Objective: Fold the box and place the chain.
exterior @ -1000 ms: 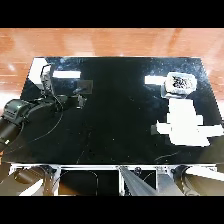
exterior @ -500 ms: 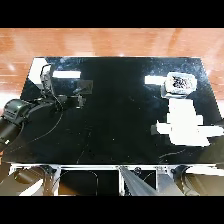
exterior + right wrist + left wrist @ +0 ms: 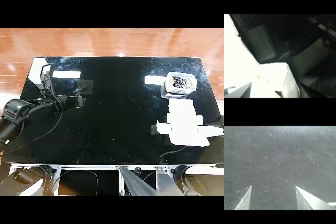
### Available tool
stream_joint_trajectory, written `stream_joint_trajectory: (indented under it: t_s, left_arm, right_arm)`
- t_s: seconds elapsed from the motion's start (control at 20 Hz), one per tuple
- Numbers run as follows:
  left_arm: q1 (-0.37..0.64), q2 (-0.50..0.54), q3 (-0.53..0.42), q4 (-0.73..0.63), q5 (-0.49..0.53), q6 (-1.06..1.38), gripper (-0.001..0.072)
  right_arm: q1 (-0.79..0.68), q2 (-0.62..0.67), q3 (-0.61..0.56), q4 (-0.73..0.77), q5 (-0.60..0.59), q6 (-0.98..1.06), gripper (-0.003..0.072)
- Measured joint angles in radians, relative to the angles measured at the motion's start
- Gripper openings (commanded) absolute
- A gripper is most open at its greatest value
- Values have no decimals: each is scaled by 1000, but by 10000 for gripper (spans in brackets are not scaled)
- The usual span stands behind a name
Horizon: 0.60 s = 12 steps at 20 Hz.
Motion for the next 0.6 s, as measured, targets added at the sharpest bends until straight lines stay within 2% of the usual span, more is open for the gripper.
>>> stream_joint_trajectory:
  t_s: [0.35,0.4,0.45,0.5,0.6]
  left_arm:
    - [0,0,0,0,-1,0,624]
    - [0,0,0,0,-1,0,624]
    - [0,0,0,0,-1,0,624]
    - [0,0,0,0,-1,0,624]
    - [0,0,0,0,-1,0,624]
  right_arm:
    - [34,-5,-31,-23,11,20,698]
    - [38,-4,-34,-26,11,22,496]
    - [43,-5,-38,-34,7,22,201]
    - [48,-7,-43,-44,12,22,27]
    - [61,-3,-43,-29,10,16,13]
